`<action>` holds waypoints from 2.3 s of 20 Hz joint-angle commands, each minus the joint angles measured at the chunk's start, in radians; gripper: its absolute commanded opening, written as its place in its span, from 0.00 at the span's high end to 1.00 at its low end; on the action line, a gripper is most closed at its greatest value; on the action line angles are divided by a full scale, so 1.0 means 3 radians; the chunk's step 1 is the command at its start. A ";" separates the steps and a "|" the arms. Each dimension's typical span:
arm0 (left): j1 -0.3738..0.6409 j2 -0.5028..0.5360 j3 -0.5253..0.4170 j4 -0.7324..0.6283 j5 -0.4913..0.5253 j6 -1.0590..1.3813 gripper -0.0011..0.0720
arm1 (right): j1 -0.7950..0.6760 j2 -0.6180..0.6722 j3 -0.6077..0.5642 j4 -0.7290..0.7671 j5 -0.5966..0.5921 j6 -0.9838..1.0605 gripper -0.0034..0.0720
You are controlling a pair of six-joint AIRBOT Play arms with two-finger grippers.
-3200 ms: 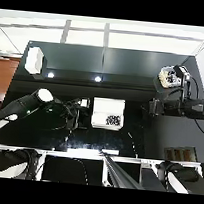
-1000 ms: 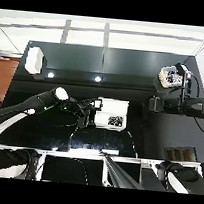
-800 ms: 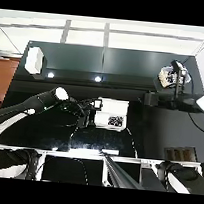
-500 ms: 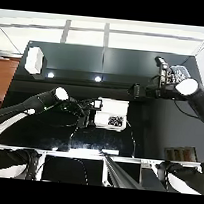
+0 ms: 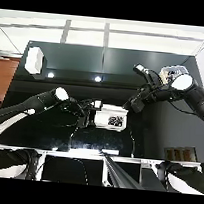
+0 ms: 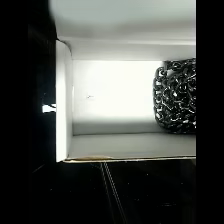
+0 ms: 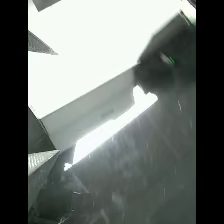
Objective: Fold the box and place the chain.
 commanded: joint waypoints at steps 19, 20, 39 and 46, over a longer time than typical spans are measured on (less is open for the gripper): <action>0.0000 -0.0003 0.0003 0.0000 -0.0031 -0.0001 0.35 | 0.0103 0.1161 -0.0783 0.0025 -0.0412 -0.0042 0.06; 0.0000 -0.0003 0.0003 0.0000 -0.0031 -0.0001 0.35 | 0.0027 0.1186 -0.0890 0.0198 -0.0609 -0.0045 0.06; 0.0000 -0.0003 0.0003 0.0000 -0.0031 -0.0001 0.35 | 0.0354 0.0614 -0.0989 0.0472 -0.0675 -0.1043 0.06; 0.0000 -0.0003 0.0003 0.0000 -0.0031 -0.0001 0.35 | 0.0530 0.0614 -0.0989 0.0469 -0.0676 -0.1191 0.30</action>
